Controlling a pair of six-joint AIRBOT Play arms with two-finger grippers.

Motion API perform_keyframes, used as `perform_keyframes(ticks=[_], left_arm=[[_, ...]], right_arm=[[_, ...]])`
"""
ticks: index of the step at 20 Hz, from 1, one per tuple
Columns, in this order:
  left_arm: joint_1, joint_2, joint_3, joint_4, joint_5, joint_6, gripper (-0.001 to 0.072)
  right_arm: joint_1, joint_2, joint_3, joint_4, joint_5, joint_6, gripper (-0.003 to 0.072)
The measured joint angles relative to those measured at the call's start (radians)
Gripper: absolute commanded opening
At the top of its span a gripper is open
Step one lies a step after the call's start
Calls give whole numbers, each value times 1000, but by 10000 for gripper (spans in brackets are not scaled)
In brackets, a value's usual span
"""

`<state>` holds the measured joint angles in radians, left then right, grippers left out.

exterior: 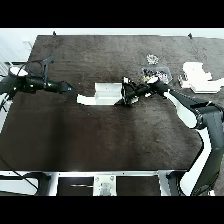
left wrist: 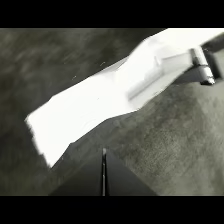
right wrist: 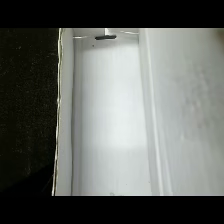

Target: Fold the box and place the chain.

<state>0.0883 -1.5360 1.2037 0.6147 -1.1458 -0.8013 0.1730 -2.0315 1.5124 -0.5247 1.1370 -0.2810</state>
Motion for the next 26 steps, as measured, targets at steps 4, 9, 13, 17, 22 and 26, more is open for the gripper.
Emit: perform_keyframes(ticks=[4, 9, 13, 17, 22, 26], left_arm=[[6, 3, -26, 42, 40, -146, 13], [7, -35, -34, 96, 79, -291, 14], [6, -80, -36, 107, 92, -333, 13], [5, -128, -35, 107, 111, -354, 15], [-50, -198, -30, 84, 159, -365, 15], [-96, -232, -15, 43, 189, -354, 18]], right_arm=[[0, 0, 0, 0, 0, 0, 489], [0, 0, 0, 0, 0, 0, 489], [0, 0, 0, 0, 0, 0, 489], [0, 0, 0, 0, 0, 0, 489], [0, 0, 0, 0, 0, 0, 489], [0, 0, 0, 0, 0, 0, 489]])
